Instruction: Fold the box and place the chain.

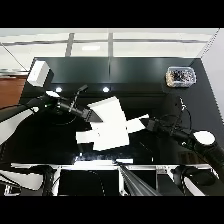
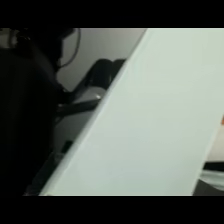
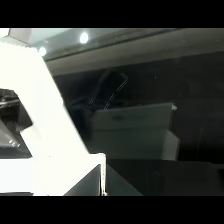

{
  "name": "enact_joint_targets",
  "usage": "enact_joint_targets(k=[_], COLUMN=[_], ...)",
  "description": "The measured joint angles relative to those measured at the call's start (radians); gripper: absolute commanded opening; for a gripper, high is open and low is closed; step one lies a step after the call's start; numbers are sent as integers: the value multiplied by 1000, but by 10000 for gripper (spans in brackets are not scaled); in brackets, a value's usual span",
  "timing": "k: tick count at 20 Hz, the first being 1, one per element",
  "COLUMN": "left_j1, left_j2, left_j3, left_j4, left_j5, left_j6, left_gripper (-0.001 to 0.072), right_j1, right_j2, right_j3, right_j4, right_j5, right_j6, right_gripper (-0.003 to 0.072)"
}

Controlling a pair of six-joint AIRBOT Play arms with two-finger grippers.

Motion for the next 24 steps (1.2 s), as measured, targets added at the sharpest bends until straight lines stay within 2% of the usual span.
enact_joint_targets(k=[2,4,5,6,7,9,10,12,17,20,24], left_j1=[-1,-9,-11,-14,-16,-18,-18,-19,-23,-57,-150], left_j2=[-7,-10,-11,-13,-13,-13,-13,-6,89,208,322], left_j3=[4,7,7,8,8,9,9,11,14,13,11], left_j4=[39,72,85,91,96,112,112,118,150,172,291], left_j5=[-29,-54,-69,-74,-90,-86,-88,-91,-79,21,180], left_j6=[18,34,45,57,63,71,75,80,84,151,319], left_gripper=[385,109,34,28,28,25,24,23,22,23,25], right_j1=[0,0,0,0,0,0,-1,-16,-120,-169,-192], right_j2=[0,0,0,0,0,0,0,0,0,0,0], right_j3=[0,0,0,0,0,1,6,35,224,331,387], right_j4=[-6,-9,-14,-23,-36,-71,-103,-191,-543,-673,-724], right_j5=[1,6,13,23,38,55,70,122,340,406,346], right_j6=[3,4,6,9,13,33,45,64,83,84,87], right_gripper=[13,14,14,16,134,685,709,709,708,709,708])
